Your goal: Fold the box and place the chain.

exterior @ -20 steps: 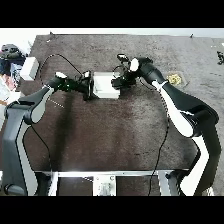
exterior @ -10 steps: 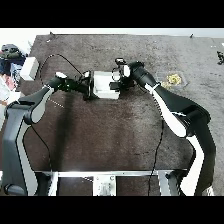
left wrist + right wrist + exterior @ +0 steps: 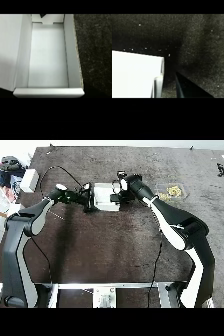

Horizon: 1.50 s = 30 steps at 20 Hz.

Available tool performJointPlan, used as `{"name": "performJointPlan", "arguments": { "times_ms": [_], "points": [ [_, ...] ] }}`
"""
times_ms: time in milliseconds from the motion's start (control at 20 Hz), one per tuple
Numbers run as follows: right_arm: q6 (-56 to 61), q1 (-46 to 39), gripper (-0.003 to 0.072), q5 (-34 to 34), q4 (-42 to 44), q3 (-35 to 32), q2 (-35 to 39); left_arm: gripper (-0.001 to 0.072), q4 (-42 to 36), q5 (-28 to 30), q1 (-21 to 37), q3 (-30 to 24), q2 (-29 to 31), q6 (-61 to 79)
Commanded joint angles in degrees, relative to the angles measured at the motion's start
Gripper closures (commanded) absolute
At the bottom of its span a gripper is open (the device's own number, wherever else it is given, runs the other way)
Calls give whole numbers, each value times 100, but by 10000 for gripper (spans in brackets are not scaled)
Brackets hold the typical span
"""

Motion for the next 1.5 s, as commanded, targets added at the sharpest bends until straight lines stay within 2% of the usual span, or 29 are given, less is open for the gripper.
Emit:
{"name": "performJointPlan", "arguments": {
  "times_ms": [0,250,300,450,550,850,950,1150,1200,1250,1300,1450],
  "points": [
    [153,52,416,-87,-13,4,-15,477,9,0,7,0,-2,4],
    [151,68,416,-48,76,4,-92,477,9,0,7,0,-2,2],
    [149,72,492,-46,76,4,-103,477,9,0,7,0,-2,2],
    [151,72,496,-160,70,28,-105,477,9,0,7,0,-2,4],
    [151,74,594,-164,74,28,-107,477,9,2,7,0,-2,4],
    [221,83,596,-79,68,28,-109,477,9,0,7,0,-2,2],
    [258,83,671,-85,48,28,-107,477,9,2,7,0,-2,2],
    [258,83,671,-85,24,28,-107,477,9,0,7,0,-2,2],
    [260,83,670,-94,26,28,-107,477,9,0,7,0,-2,4],
    [262,83,548,-142,39,28,-103,477,9,0,7,0,-2,4],
    [262,83,391,-208,72,28,-87,477,9,0,7,0,-2,2],
    [258,83,382,-323,146,31,33,477,9,0,7,0,-2,4]
  ]
}}
